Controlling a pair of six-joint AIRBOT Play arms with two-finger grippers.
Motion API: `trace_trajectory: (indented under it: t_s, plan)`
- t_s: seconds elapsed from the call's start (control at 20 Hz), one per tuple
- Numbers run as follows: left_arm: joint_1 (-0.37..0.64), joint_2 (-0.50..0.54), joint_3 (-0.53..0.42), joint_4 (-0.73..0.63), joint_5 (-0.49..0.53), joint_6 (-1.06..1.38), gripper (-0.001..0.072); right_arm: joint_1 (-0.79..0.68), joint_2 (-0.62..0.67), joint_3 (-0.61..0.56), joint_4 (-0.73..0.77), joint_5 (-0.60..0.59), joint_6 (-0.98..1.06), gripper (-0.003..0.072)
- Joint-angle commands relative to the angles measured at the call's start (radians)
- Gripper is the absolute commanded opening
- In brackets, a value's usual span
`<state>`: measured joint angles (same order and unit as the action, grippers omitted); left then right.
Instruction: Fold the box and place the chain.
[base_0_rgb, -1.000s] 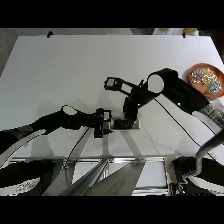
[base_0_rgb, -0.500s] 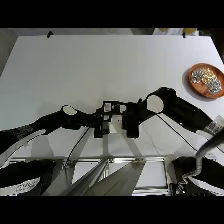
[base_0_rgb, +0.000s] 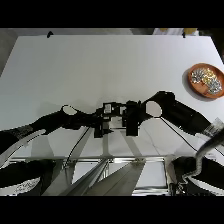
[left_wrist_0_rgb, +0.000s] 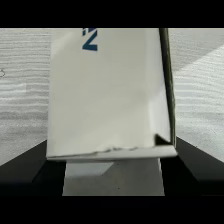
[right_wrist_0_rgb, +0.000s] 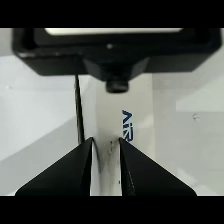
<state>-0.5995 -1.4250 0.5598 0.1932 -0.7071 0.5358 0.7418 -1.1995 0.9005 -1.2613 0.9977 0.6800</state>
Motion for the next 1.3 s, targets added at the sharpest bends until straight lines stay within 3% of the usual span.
trace_trajectory:
  t_s: [0.0,0.05,0.2,0.4,0.7,0.8,0.9,1.0,1.1,1.25]
  plan:
    - [0.001,0.001,0.000,0.002,0.000,0.003,0.0134,0.001,0.001,-0.010,-0.018,-0.021,0.005,0.0142]
    - [0.000,0.001,0.000,0.002,0.000,0.003,0.0134,0.001,0.001,-0.010,-0.018,-0.023,0.005,0.0103]
    - [0.001,0.001,0.000,0.002,0.000,0.003,0.0134,0.001,0.000,-0.010,-0.018,-0.026,0.004,0.0098]
    - [0.001,0.001,0.000,0.002,0.000,0.003,0.0134,0.001,0.000,-0.030,0.029,-0.024,0.003,0.0228]
    - [0.001,0.000,0.000,0.002,-0.001,0.003,0.0134,0.001,0.031,-0.039,0.047,-0.018,0.003,0.0281]
    - [0.001,0.001,0.000,0.002,-0.001,0.003,0.0134,0.000,0.060,-0.039,0.047,-0.019,0.003,0.0343]
    - [0.001,0.001,0.000,0.002,0.000,0.003,0.0134,0.000,0.079,-0.039,0.047,-0.019,0.003,0.0342]
    - [0.001,0.001,0.000,0.002,0.000,0.003,0.0134,0.000,0.087,-0.039,0.073,-0.024,0.003,0.0307]
    - [0.001,0.001,0.000,0.002,-0.001,0.003,0.0134,0.000,0.085,-0.039,0.081,-0.024,0.003,0.0025]
    - [0.001,0.001,0.000,0.002,-0.001,0.003,0.0134,-0.015,0.084,-0.059,0.093,-0.038,0.003,0.0013]
